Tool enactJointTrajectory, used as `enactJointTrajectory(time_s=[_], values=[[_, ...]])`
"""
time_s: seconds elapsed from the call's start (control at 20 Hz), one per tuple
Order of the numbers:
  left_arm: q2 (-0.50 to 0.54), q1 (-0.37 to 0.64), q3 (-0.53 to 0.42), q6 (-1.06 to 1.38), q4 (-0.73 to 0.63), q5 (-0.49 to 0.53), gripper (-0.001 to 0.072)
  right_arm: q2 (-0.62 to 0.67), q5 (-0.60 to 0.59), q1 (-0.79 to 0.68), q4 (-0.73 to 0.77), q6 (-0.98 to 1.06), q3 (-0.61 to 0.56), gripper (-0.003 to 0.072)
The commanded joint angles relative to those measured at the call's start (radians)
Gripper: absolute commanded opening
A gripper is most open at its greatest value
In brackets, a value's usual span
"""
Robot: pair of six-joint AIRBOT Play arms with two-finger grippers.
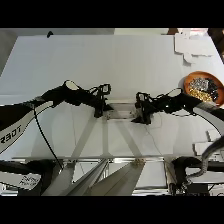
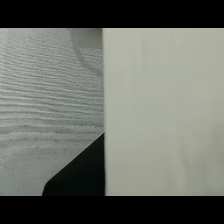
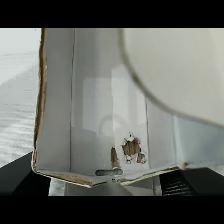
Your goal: Fold the box and place the chain.
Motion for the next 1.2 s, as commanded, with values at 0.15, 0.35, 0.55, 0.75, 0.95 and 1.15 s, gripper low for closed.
enactJointTrajectory(time_s=[0.15,0.35,0.55,0.75,0.95,1.15], values=[[0.001,-0.001,0.001,0.0,0.0,0.001,0.0023,-0.001,0.002,0.001,-0.002,0.0,0.0,0.0667],[0.001,-0.001,0.001,0.0,0.0,0.001,0.0023,-0.001,0.002,0.001,-0.002,0.0,0.0,0.0667],[0.001,-0.001,0.001,0.0,0.0,0.001,0.0023,-0.001,0.002,0.001,-0.002,0.0,0.0,0.0666],[0.001,-0.001,0.001,0.0,0.0,0.001,0.0023,-0.001,-0.001,0.001,-0.002,0.0,0.0,0.0429],[0.001,-0.001,0.001,0.0,0.0,0.001,0.0023,-0.001,0.001,0.001,-0.003,0.0,0.0,0.0431],[0.001,-0.001,0.001,0.0,0.0,0.001,0.0023,-0.001,0.001,0.001,-0.003,0.0,0.0,0.0431]])
